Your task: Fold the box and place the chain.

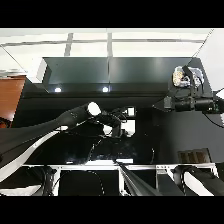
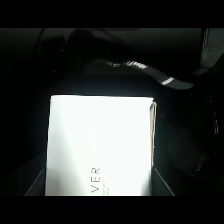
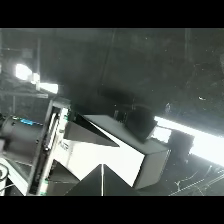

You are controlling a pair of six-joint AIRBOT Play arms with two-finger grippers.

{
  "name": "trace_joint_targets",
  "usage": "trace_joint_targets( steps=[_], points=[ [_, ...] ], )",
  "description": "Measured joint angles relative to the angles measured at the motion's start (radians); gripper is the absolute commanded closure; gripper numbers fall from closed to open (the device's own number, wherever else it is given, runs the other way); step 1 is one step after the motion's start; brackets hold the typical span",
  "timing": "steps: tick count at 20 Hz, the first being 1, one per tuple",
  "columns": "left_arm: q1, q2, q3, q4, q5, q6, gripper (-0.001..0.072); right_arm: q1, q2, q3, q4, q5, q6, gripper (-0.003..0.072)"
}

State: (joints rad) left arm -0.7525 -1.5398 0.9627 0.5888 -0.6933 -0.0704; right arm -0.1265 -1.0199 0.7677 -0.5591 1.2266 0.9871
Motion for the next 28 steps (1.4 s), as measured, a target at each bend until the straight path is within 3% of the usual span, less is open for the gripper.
trace_joint_targets(
  steps=[3, 6, 11, 15, 18, 22, 28],
  points=[
    [0.066, 0.062, 0.0, 0.115, 0.002, -0.148, 0.048, 0.0, 0.0, 0.0, 0.0, 0.0, 0.0, 0.0674],
    [0.196, 0.142, 0.0, 0.282, -0.028, -0.356, 0.048, 0.0, 0.0, 0.0, 0.0, 0.0, 0.0, 0.0674],
    [0.565, 0.249, -0.003, 0.575, -0.156, -0.763, 0.0475, 0.0, 0.0, 0.0, -0.001, -0.001, 0.0, 0.0674],
    [0.906, 0.281, -0.044, 0.637, -0.179, -0.908, 0.0475, 0.0, 0.0, 0.0, -0.001, -0.005, 0.0, 0.0674],
    [1.078, 0.286, -0.061, 0.639, -0.138, -0.934, 0.0475, 0.0, 0.0, 0.0, 0.0, -0.02, 0.0, 0.0674],
    [1.184, 0.258, -0.027, 0.632, -0.037, -0.895, 0.0476, 0.0, 0.0, 0.0, 0.0, -0.03, 0.0, 0.0674],
    [1.213, 0.098, 0.106, 0.564, 0.027, -0.839, 0.0476, 0.0, 0.0, 0.0, 0.0, -0.04, 0.006, 0.0674]
  ],
)
